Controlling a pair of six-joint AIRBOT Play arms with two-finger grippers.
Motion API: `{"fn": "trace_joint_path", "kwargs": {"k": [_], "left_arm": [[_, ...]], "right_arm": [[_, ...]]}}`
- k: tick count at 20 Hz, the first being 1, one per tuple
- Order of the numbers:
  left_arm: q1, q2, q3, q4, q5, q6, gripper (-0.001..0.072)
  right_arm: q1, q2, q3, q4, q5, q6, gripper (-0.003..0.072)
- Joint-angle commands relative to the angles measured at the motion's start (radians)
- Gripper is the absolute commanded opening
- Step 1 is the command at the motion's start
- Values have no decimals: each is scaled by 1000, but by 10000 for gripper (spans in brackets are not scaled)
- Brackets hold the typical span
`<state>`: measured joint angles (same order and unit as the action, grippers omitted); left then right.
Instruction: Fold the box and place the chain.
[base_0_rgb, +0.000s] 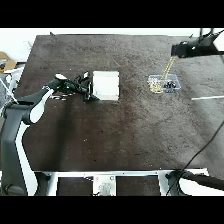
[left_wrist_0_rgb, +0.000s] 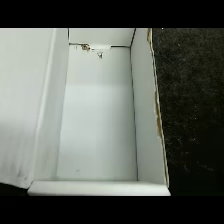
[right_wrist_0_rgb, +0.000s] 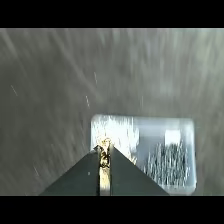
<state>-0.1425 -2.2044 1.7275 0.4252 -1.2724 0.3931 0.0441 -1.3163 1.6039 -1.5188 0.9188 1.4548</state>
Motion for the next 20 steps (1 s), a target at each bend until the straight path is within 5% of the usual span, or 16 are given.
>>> {"fn": "trace_joint_path", "kwargs": {"k": [1, 5, 8, 20], "left_arm": [[1, 1, 1, 0, 0, 0, 275], [1, 1, 1, 0, 0, 0, 275], [1, 1, 1, 0, 0, 0, 275], [1, 1, 1, 0, 0, 0, 275]], "right_arm": [[62, 132, 0, 1, -189, -8, 3], [178, 220, 0, 1, -491, -26, 3], [278, 229, 0, 0, -589, -52, 3], [533, 3, -2, 2, -521, -66, 3]]}}
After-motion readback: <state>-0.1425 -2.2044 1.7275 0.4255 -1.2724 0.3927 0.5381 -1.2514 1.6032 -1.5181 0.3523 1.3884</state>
